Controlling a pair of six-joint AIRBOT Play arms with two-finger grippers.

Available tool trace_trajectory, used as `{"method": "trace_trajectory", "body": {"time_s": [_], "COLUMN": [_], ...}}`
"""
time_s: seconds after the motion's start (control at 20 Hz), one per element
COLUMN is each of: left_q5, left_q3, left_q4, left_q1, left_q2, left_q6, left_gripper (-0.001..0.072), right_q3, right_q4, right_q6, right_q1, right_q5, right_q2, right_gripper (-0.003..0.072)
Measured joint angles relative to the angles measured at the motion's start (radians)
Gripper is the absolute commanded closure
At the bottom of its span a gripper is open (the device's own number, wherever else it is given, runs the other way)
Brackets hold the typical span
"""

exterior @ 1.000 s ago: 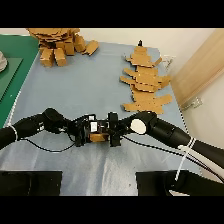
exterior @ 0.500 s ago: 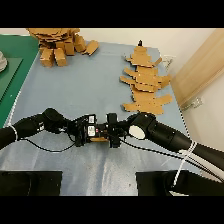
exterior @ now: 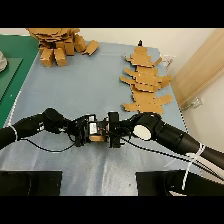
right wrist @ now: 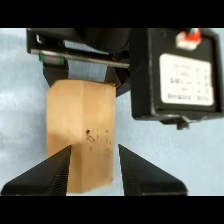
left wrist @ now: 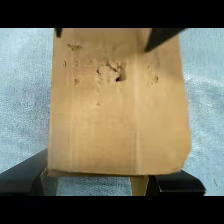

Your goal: Fold the box.

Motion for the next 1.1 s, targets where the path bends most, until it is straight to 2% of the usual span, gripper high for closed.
{"method": "trace_trajectory", "body": {"time_s": [0.2, 0.4, 1.1], "left_q5": [0.0, 0.0, 0.0], "left_q3": [0.0, 0.0, 0.0], "left_q4": [0.0, 0.0, 0.0], "left_q1": [0.0, 0.0, 0.0], "left_q2": [0.0, 0.0, 0.0], "left_q6": [0.0, 0.0, 0.0], "left_gripper": [0.0313, 0.0313, 0.0313], "right_q3": [0.0, 0.0, 0.0], "right_q4": [0.077, 0.086, -0.031], "right_q6": [0.002, 0.002, 0.023], "right_q1": [0.001, 0.017, 0.035], "right_q5": [0.006, 0.02, -0.027], "right_q2": [0.01, 0.014, -0.054], "right_gripper": [0.0233, 0.0233, 0.0234]}}
